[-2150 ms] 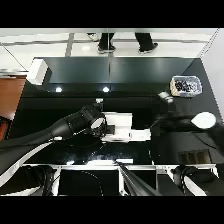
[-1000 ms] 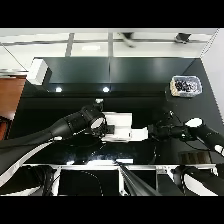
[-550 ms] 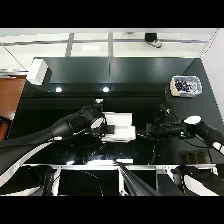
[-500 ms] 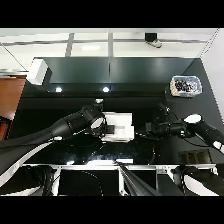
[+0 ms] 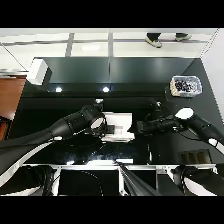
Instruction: Fold the box and place the chain.
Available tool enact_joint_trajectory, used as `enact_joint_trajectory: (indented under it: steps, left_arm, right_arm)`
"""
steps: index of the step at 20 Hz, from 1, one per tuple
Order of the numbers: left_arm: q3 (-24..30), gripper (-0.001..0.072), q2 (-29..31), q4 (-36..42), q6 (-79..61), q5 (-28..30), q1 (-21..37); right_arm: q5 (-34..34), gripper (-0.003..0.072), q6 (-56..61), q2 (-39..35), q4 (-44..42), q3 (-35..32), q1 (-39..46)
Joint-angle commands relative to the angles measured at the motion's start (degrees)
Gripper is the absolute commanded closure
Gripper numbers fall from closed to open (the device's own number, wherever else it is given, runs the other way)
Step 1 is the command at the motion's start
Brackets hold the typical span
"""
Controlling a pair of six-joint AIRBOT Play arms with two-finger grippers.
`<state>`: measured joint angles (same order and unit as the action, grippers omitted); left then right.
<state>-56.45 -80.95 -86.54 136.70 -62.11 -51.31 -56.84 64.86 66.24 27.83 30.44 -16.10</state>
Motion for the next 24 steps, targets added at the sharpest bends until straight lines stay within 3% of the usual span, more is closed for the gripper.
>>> enact_joint_trajectory:
  steps: [1, 6, 7, 11, 18, 19, 24]
  left_arm:
    - [-0.02, 0.0685, 0.02, -0.22, -0.02, 0.07, 0.00]
    - [-0.02, 0.0685, 0.02, -0.26, -0.02, 0.07, 0.00]
    - [-0.02, 0.0685, 0.02, -0.26, -0.02, 0.07, 0.00]
    - [-0.02, 0.0685, 0.02, -0.26, -0.02, 0.07, 0.00]
    - [-0.02, 0.0685, 0.02, -0.26, -0.02, 0.11, 0.04]
    - [-0.02, 0.0685, 0.02, -0.22, 0.00, 0.09, 0.13]
    - [-0.02, 0.0685, 0.02, -0.22, -0.02, 0.07, 0.35]
  right_arm:
    - [6.93, 0.0052, 16.85, 0.02, 14.34, 5.18, -8.72]
    - [7.34, 0.0055, 35.41, 0.04, 28.50, 10.64, -16.37]
    - [6.93, 0.0155, 37.18, 0.11, 30.23, 11.34, -17.29]
    - [4.68, 0.0177, 45.53, 0.17, 37.97, 12.59, -19.76]
    - [3.63, 0.0200, 51.12, 2.05, 43.21, 14.91, -23.37]
    - [3.41, 0.0308, 51.10, 3.02, 43.17, 15.32, -24.04]
    - [2.89, 0.0308, 54.55, 6.23, 47.10, 17.40, -26.86]
